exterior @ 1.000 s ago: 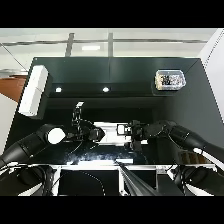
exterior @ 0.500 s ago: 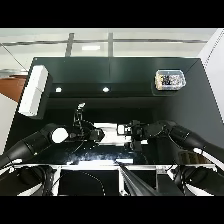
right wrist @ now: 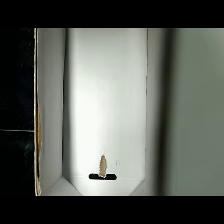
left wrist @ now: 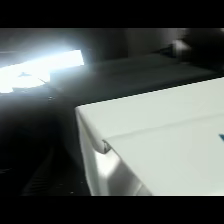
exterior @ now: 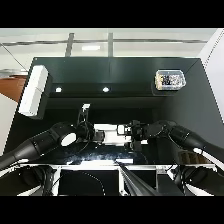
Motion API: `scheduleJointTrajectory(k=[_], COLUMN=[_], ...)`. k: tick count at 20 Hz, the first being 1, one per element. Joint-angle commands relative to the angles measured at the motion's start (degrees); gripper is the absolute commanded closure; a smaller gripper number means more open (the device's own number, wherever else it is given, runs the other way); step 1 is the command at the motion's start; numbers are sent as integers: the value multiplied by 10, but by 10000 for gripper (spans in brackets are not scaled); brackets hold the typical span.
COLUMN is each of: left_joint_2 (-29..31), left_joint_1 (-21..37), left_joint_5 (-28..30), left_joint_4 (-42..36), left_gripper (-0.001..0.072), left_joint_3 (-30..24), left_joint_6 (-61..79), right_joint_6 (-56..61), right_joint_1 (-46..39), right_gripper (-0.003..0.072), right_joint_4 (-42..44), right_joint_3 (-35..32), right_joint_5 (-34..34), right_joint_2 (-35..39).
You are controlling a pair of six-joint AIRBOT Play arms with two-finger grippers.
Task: Fold the box and place the chain.
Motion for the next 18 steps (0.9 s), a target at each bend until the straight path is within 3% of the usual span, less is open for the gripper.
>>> scheduleJointTrajectory(k=[1, 5, 14, 16, 18], left_joint_2=[-37, -71, -83, -90, -99], left_joint_1=[-15, -19, -38, -46, -52], left_joint_5=[-72, -125, -167, -155, -150], left_joint_4=[63, 65, 92, 95, 96], left_gripper=[119, 119, 156, 250, 251], left_joint_3=[49, 93, 105, 112, 119], left_joint_6=[-53, -67, -127, -137, -143], right_joint_6=[0, 2, 2, 2, 2], right_joint_1=[0, 0, 0, 0, 0], right_gripper=[138, 137, 138, 138, 138], right_joint_4=[0, 0, 0, 0, 0], right_joint_3=[0, 0, 0, 0, 0], right_joint_5=[0, 0, 0, 0, 0], right_joint_2=[0, 0, 0, 0, 0])
